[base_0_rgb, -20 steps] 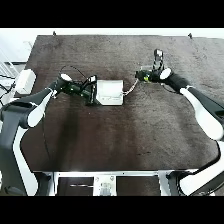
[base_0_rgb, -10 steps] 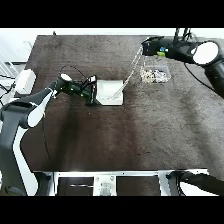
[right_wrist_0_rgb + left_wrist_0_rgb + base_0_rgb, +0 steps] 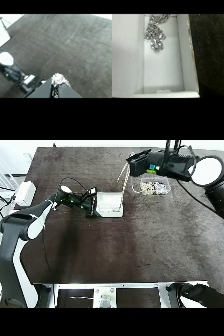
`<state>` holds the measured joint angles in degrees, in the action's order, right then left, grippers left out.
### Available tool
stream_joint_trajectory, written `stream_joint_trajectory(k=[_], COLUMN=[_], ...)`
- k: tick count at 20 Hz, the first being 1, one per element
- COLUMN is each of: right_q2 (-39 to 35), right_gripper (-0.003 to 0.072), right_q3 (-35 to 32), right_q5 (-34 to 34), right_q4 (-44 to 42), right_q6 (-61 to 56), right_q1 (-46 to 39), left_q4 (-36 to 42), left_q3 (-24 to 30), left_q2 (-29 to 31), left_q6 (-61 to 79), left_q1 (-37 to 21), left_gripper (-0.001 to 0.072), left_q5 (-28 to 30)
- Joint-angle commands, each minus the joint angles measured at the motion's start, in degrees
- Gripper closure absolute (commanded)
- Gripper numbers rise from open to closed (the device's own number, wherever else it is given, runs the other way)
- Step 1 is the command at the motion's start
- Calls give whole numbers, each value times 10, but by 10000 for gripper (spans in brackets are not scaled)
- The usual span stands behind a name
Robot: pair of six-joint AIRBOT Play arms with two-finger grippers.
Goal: Fold the box and place the chain.
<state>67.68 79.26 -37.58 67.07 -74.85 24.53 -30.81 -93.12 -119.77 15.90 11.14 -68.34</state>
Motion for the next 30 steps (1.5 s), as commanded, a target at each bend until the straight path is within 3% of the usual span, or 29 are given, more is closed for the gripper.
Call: stream_joint_trajectory(k=[1,10,19,20,21,22,26,30], right_q2=[5,106,232,231,227,220,149,104], right_gripper=[675,676,671,547,354,301,297,299], right_q3=[-32,-88,-90,-89,-89,-89,-90,-101], right_q5=[43,113,127,127,127,127,116,95], right_q4=[-2,-6,-5,-5,-3,-3,28,50], right_q6=[-17,-27,-27,-27,-27,-27,-27,-28], right_q1=[32,78,86,85,82,78,37,-68], left_q4=[0,0,0,0,0,0,0,0], left_q3=[0,0,0,0,0,0,0,0], left_q2=[0,0,0,0,0,0,0,0], left_q6=[0,0,0,0,0,0,0,0], left_q1=[0,0,0,0,0,0,0,0], left_gripper=[238,238,238,238,238,238,238,238], left_q5=[0,0,0,0,0,0,0,0])
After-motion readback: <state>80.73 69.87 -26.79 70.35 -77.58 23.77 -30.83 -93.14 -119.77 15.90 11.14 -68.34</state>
